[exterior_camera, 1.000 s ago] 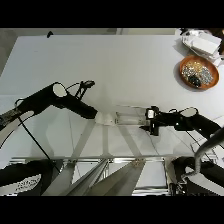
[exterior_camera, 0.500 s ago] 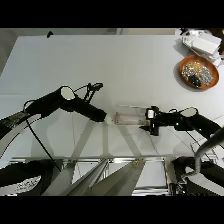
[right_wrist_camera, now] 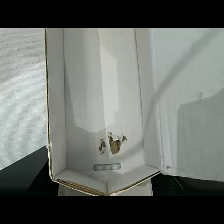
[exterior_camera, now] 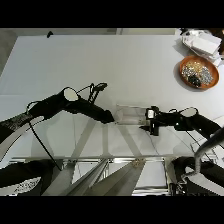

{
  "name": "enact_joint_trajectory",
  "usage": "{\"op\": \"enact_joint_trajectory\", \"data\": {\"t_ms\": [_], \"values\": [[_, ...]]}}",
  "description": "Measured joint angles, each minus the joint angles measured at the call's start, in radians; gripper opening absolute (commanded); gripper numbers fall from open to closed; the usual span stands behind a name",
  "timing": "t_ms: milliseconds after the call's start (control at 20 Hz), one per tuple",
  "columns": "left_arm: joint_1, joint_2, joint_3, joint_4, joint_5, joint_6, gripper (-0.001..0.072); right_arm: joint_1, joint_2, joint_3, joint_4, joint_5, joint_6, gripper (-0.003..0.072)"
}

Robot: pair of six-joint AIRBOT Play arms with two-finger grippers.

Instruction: Fold the box and place the chain.

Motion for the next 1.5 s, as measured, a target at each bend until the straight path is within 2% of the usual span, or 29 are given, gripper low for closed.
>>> {"op": "enact_joint_trajectory", "data": {"t_ms": [500,550,650,800,1000,1300,1500], "values": [[-0.006,0.024,0.000,-0.040,0.046,0.016,0.0275,0.000,0.000,0.000,0.000,0.000,0.000,0.0408],[-0.009,0.026,0.000,-0.042,0.052,0.015,0.0282,0.000,0.000,0.000,0.000,0.000,0.000,0.0408],[-0.021,0.027,0.000,-0.045,0.063,0.007,0.0348,0.000,0.000,0.000,0.000,0.000,0.000,0.0408],[-0.053,0.029,0.001,-0.034,0.102,-0.027,0.0349,0.000,0.000,0.000,0.000,0.000,0.000,0.0408],[-0.091,0.029,0.019,0.063,0.144,-0.139,0.0350,0.000,0.000,0.000,0.000,0.000,0.000,0.0408],[-0.138,0.017,0.077,0.252,0.158,-0.365,0.0350,0.000,0.000,0.000,0.000,0.000,0.000,0.0408],[-0.175,-0.001,0.125,0.328,0.164,-0.463,0.0349,0.000,0.000,0.000,0.000,0.000,0.000,0.0408]]}}
